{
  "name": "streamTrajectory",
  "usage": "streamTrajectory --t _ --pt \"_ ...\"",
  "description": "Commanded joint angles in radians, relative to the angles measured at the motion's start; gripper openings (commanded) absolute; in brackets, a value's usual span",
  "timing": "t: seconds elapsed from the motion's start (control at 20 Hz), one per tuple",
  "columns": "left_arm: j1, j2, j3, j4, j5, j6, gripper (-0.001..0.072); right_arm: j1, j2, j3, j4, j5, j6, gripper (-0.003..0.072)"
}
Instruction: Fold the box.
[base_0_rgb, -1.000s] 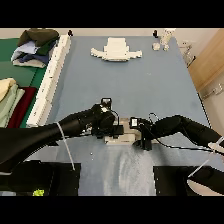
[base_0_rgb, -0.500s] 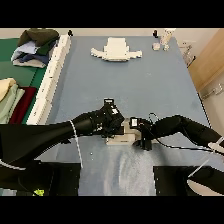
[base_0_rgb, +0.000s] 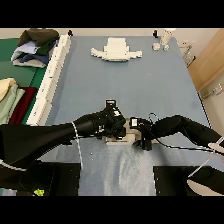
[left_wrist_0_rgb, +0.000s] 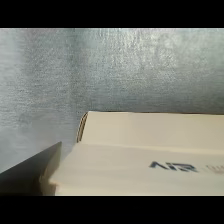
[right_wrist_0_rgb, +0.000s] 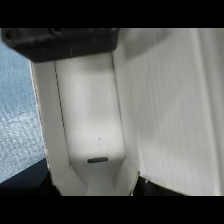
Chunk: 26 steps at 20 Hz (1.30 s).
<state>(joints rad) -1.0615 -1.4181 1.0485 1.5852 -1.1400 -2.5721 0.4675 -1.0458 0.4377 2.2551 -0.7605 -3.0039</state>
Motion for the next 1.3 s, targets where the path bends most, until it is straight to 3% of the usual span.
streamTrajectory --t 0.0,0.15,0.3,0.55,0.6,0.65,0.7,0.75,0.85,1.05,1.25 --pt "0.002 0.0 0.001 0.001 -0.014 0.008 0.0608 0.001 0.0 0.0 0.0 0.0 0.0 0.0473" --pt "0.002 0.002 0.016 0.001 -0.048 0.011 0.0608 0.001 0.0 0.0 0.0 0.0 0.0 0.0472" --pt "0.002 0.028 0.087 0.01 -0.175 0.101 0.0608 0.001 0.0 0.0 0.0 0.0 0.0 0.0472" --pt "0.001 0.156 0.2 0.008 -0.385 0.204 0.0608 0.001 0.0 0.0 0.0 0.0 0.0 0.0472" --pt "0.001 0.188 0.201 0.001 -0.414 0.211 0.0583 0.001 0.0 0.0 0.0 0.0 0.0 0.0472" --pt "0.001 0.212 0.201 0.0 -0.435 0.234 0.0429 0.001 0.0 0.0 0.0 0.0 0.0 0.0472" --pt "0.001 0.234 0.2 0.001 -0.453 0.275 0.0077 0.001 0.0 0.0 0.0 0.0 0.0 0.0472" --pt "0.001 0.248 0.199 0.002 -0.456 0.331 0.0013 0.001 0.0 0.0 0.0 0.0 0.0 0.0472" --pt "0.002 0.255 0.199 0.007 -0.444 0.402 0.0013 0.001 0.0 0.0 0.0 0.0 0.0 0.0472" --pt "0.002 0.255 0.199 0.013 -0.318 0.56 0.0013 0.001 0.0 0.0 0.0 0.0 0.0 0.0472" --pt "0.022 0.269 0.182 -0.023 -0.302 0.85 0.0012 0.001 0.0 0.0 0.0 0.0 0.0 0.0472"
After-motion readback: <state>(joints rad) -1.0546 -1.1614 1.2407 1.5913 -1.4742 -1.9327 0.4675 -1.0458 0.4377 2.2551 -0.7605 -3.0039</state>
